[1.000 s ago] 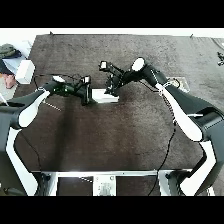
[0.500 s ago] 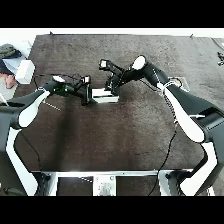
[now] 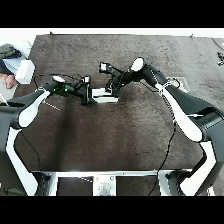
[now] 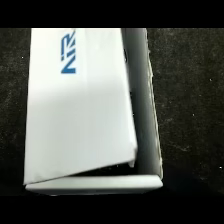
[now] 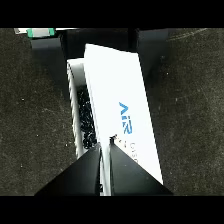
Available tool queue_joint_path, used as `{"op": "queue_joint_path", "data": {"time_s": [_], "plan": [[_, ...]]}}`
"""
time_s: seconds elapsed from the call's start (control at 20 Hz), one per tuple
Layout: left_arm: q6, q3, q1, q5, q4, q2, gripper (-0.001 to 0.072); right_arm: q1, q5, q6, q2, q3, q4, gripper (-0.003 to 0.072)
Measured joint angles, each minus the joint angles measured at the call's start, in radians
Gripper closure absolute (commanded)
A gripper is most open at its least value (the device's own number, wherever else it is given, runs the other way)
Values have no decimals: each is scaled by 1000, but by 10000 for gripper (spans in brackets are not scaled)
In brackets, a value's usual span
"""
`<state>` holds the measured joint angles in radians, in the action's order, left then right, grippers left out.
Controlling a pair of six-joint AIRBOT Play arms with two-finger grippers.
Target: Fold the box and place the chain.
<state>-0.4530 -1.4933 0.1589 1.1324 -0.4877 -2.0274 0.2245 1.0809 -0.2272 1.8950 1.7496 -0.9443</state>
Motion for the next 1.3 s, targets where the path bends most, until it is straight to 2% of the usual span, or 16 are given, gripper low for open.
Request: {"op": "queue_joint_path", "data": {"time_s": [0.8, 0.85, 0.9, 1.2, 1.25, 1.3], "plan": [[-3, 0, 2, 9, -4, 0, 506, 8, 114, -28, 25, -1, -3, 594], [-3, 1, 2, 10, -5, 0, 506, 8, 126, -30, 26, -1, -3, 431], [-3, 1, 2, 10, -5, 0, 506, 8, 149, -31, 26, -1, -3, 363], [-1, 1, 1, 3, -2, 0, 506, -15, 177, -32, 26, -2, 44, 374], [1, 1, 0, 1, 0, 0, 506, -25, 177, -33, 24, -2, 63, 490], [1, 1, 0, 0, 1, 0, 506, -36, 179, -34, 21, -2, 92, 564]]}}
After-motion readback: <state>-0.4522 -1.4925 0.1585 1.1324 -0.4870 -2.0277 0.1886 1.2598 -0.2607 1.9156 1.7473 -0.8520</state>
